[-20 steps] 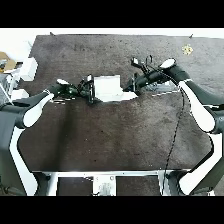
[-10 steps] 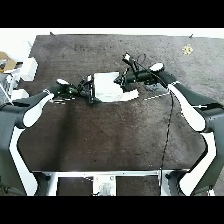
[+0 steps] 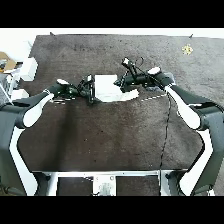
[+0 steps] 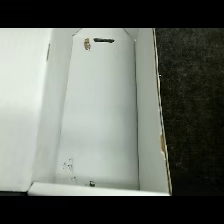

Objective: Fold the box and place the chain.

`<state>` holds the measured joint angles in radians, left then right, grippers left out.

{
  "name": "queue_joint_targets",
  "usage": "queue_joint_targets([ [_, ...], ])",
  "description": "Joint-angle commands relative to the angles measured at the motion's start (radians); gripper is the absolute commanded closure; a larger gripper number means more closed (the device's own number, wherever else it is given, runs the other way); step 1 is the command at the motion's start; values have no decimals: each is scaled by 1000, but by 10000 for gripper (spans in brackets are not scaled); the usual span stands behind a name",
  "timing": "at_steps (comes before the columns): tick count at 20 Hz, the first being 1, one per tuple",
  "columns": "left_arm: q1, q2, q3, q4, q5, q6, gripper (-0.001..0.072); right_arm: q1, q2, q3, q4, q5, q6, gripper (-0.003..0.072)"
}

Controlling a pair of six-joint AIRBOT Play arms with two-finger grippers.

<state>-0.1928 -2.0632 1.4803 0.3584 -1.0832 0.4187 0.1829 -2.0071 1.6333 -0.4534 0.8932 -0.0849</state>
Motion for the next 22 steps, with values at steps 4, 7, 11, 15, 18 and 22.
queue_joint_targets([
  [4, 0, 1, 1, 0, 3, 2, 362, -2, -3, -2, -52, 16, -1, 680],
  [7, 0, 1, 1, 0, 9, 1, 362, -3, -1, 4, -51, 15, -2, 680],
  [11, 0, 1, 1, 0, 11, 1, 362, -13, 79, 8, -64, 35, -1, 680],
  [15, 0, 1, 1, 0, 11, 1, 362, -43, 163, 8, -235, 212, 10, 398],
  [18, 0, 1, 1, 0, 11, 1, 362, -44, 160, -2, -396, 252, 40, 41],
  [22, 0, 1, 1, 0, 11, 1, 362, -38, 108, -2, -471, 248, 2, 40],
])
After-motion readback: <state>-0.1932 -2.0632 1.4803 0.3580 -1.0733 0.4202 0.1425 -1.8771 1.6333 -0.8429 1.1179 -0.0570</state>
